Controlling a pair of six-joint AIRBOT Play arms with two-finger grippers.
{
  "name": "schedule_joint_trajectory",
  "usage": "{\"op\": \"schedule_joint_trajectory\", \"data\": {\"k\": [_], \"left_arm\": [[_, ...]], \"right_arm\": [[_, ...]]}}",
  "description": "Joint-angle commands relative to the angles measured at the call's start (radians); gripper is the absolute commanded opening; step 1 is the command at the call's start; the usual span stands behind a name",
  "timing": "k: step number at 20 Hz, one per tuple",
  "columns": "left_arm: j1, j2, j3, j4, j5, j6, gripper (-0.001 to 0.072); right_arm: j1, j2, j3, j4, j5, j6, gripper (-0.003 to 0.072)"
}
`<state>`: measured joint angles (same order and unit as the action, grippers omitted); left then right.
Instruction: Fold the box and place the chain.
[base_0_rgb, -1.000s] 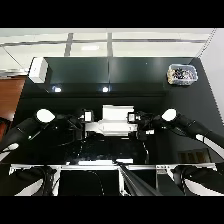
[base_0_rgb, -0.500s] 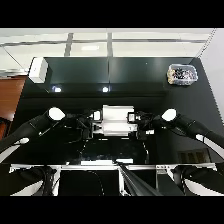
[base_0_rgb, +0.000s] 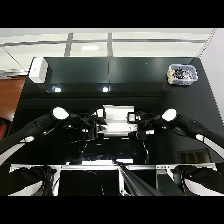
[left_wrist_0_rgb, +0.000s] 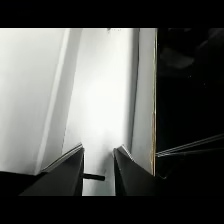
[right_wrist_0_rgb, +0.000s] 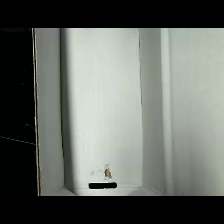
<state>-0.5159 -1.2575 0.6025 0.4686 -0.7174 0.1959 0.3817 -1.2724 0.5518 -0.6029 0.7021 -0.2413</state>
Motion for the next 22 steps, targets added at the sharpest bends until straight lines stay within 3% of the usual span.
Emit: {"op": "schedule_joint_trajectory", "data": {"k": [1, 2, 3, 4, 5, 6, 7, 8, 10, 11, 12, 13, 14, 15, 16, 19, 22], "left_arm": [[-0.005, -0.011, 0.001, -0.039, 0.013, -0.003, 0.0229], [-0.005, -0.011, 0.001, -0.038, 0.010, -0.004, 0.0215], [-0.005, -0.011, 0.001, -0.038, 0.009, -0.006, 0.0067], [-0.005, -0.011, 0.001, -0.038, 0.008, -0.006, 0.0054], [-0.005, -0.011, 0.001, -0.038, 0.008, -0.006, 0.0220], [-0.005, -0.011, 0.001, -0.039, 0.011, -0.006, 0.0506], [-0.005, -0.011, 0.002, -0.034, 0.011, -0.020, 0.0456], [-0.005, -0.010, 0.002, -0.023, 0.009, -0.023, 0.0174], [-0.005, -0.009, 0.002, -0.024, 0.008, -0.043, 0.0225], [-0.002, -0.008, 0.004, -0.021, 0.006, -0.071, 0.0122], [0.001, -0.004, 0.007, -0.011, 0.002, -0.083, 0.0078], [0.001, 0.004, 0.008, -0.006, 0.008, -0.099, 0.0263], [0.002, 0.017, 0.008, 0.003, 0.007, -0.123, 0.0334], [0.005, 0.043, 0.012, 0.045, 0.002, -0.162, 0.0139], [0.016, 0.075, 0.021, 0.108, -0.017, -0.213, 0.0028], [0.090, 0.216, 0.032, 0.320, -0.039, -0.571, 0.0027], [0.236, 0.326, 0.030, 0.518, -0.132, -0.879, 0.0028]], "right_arm": [[0.001, 0.000, 0.001, 0.000, 0.000, 0.000, 0.0017], [0.001, 0.000, 0.001, 0.000, 0.000, 0.000, 0.0017], [0.001, 0.000, 0.001, 0.000, 0.000, 0.000, 0.0017], [0.001, 0.000, 0.001, 0.000, 0.000, 0.000, 0.0017], [0.001, 0.000, 0.001, 0.000, 0.000, 0.000, 0.0017], [0.001, 0.000, 0.001, 0.000, 0.000, 0.000, 0.0017], [0.001, 0.000, 0.001, 0.000, 0.000, 0.000, 0.0017], [0.001, 0.000, 0.001, 0.000, 0.000, 0.000, 0.0017], [0.001, 0.000, 0.001, 0.000, 0.000, 0.000, 0.0017], [0.001, 0.000, 0.001, 0.000, 0.000, 0.000, 0.0017], [0.001, 0.000, 0.001, 0.000, 0.000, 0.000, 0.0017], [0.001, 0.000, 0.001, 0.000, 0.000, 0.000, 0.0017], [0.001, 0.000, 0.001, 0.000, 0.000, 0.000, 0.0017], [0.001, 0.000, 0.001, 0.000, 0.000, 0.000, 0.0017], [0.001, 0.000, 0.001, 0.000, 0.000, 0.000, 0.0017], [0.001, 0.000, 0.001, 0.000, 0.000, 0.000, 0.0017], [0.001, 0.000, 0.001, 0.000, 0.000, 0.000, 0.0017]]}}
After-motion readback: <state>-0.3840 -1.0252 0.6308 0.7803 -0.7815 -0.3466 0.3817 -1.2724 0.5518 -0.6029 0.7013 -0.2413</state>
